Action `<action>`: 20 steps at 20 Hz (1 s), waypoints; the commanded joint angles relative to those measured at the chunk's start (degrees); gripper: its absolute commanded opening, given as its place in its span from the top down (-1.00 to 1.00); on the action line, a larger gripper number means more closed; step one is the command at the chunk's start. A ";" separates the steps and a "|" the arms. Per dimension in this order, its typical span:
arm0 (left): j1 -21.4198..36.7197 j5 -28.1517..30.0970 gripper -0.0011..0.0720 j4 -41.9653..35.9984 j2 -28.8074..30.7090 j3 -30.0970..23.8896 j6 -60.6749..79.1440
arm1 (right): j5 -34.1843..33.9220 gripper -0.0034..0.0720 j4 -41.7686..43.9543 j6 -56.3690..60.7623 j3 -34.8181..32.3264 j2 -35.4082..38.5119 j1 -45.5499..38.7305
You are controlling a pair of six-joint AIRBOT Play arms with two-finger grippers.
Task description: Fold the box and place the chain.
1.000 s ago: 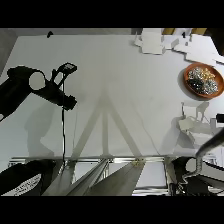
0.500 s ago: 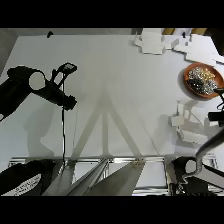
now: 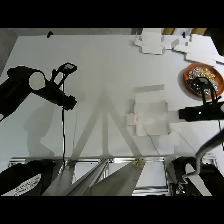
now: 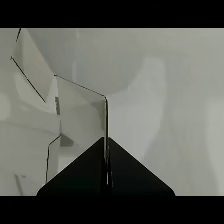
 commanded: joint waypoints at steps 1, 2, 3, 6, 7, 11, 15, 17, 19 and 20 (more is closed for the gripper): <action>0.00 0.76 -0.27 -0.31 0.04 0.00 0.04 | -6.25 0.87 10.19 0.44 -9.53 11.85 5.07; 0.00 3.08 -0.27 -0.11 0.04 0.00 0.02 | -6.36 0.87 11.06 0.44 -11.13 13.81 6.03; 0.07 6.71 -0.27 -0.11 0.04 0.00 0.02 | -6.19 0.87 11.08 0.46 -12.17 15.23 6.88; 0.07 10.93 -0.27 -3.58 -0.15 -0.02 0.13 | -6.19 0.87 11.65 0.42 -12.44 16.00 8.50; 0.09 11.85 -0.28 -8.04 -0.61 0.00 2.93 | -6.10 0.86 12.00 0.35 -12.44 16.02 8.55; -0.50 12.46 -0.48 -40.35 -7.23 0.02 35.74 | -6.10 0.86 12.15 0.33 -12.44 16.02 8.55; -2.54 10.60 -0.80 -55.12 -17.49 3.32 50.95 | -5.77 0.86 12.41 0.31 -12.44 16.02 8.55; -2.64 7.19 -0.80 -58.49 -22.82 6.54 55.12 | -5.73 0.86 12.52 0.31 -12.44 16.02 8.55; -2.89 5.55 -0.80 -61.02 -27.45 8.94 57.55 | -5.75 0.86 12.50 0.20 -12.44 16.02 8.55; -2.89 5.25 -0.80 -61.46 -29.42 9.81 58.53 | -5.75 0.86 12.52 0.17 -12.44 16.02 8.55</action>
